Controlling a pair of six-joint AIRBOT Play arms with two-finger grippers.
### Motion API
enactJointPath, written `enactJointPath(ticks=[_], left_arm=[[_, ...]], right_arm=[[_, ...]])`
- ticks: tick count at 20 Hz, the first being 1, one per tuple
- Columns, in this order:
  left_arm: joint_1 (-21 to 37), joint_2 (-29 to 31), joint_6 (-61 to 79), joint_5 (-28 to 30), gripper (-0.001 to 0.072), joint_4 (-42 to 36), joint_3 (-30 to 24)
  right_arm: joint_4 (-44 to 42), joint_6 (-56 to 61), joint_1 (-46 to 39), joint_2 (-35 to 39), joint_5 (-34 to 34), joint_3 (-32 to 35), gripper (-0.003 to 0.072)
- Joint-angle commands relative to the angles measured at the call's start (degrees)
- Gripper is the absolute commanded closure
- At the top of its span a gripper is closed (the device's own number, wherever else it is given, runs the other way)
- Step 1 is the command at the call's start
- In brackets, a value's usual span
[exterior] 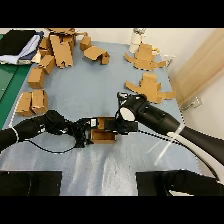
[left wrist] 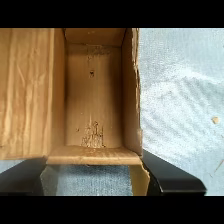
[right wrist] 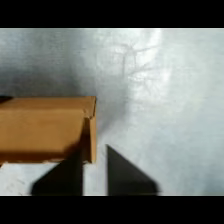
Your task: Fold the box.
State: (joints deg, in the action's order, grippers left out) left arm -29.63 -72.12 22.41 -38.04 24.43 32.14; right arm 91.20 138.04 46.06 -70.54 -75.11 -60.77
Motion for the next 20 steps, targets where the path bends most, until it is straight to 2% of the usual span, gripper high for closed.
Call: enactJointPath(ticks=[1,2,4,6,7,8,9,10,12,13,14,15,18,20], left_arm=[[0.0,0.0,0.0,0.1,0.0118,0.0,0.0],[0.0,0.0,0.0,0.1,0.0118,0.0,0.0],[0.0,0.0,0.0,0.1,0.0118,0.0,0.0],[0.0,0.0,0.0,0.1,0.0118,0.0,0.0],[0.0,0.0,0.0,0.1,0.0118,0.0,0.0],[0.0,0.0,0.0,0.1,0.0118,0.0,0.0],[0.0,0.0,0.0,0.0,0.0118,-0.4,0.0],[0.0,0.0,0.0,0.0,0.0118,-0.4,0.0],[0.0,0.0,0.0,0.0,0.0118,-0.4,0.0],[0.0,0.0,0.0,0.0,0.0118,-0.4,0.0],[0.0,0.0,0.0,0.0,0.0118,-0.4,0.0],[0.0,0.0,0.0,0.1,0.0118,-0.4,0.0],[0.0,0.0,0.0,0.1,0.0118,-0.4,0.0],[0.0,0.0,0.0,0.1,0.0118,-0.4,0.0]], right_arm=[[3.1,-0.1,0.0,4.2,-10.4,0.2,0.0685],[5.8,-0.1,-0.1,5.2,-11.9,0.8,0.0685],[10.3,-2.0,-3.2,6.0,-9.0,2.6,0.0686],[5.3,-8.3,-11.2,5.4,3.8,4.7,0.0687],[-1.0,-13.3,-16.0,4.3,12.3,5.5,0.0686],[-11.0,-22.5,-21.1,2.3,20.5,5.7,0.0687],[-23.0,-33.0,-25.4,0.0,26.2,5.7,0.0686],[-38.4,-45.4,-29.3,-2.9,29.1,5.7,0.0686],[-66.3,-71.3,-34.4,-8.9,25.6,5.6,0.0686],[-76.2,-81.8,-35.5,-11.4,20.7,5.6,0.0685],[-80.8,-88.7,-35.7,-13.0,15.8,5.6,0.0685],[-81.0,-91.5,-35.5,-13.9,11.6,5.6,0.0685],[-70.6,-91.9,-32.7,-13.7,3.2,5.7,0.0685],[-65.2,-94.2,-29.4,-12.7,2.7,5.8,0.0686]])
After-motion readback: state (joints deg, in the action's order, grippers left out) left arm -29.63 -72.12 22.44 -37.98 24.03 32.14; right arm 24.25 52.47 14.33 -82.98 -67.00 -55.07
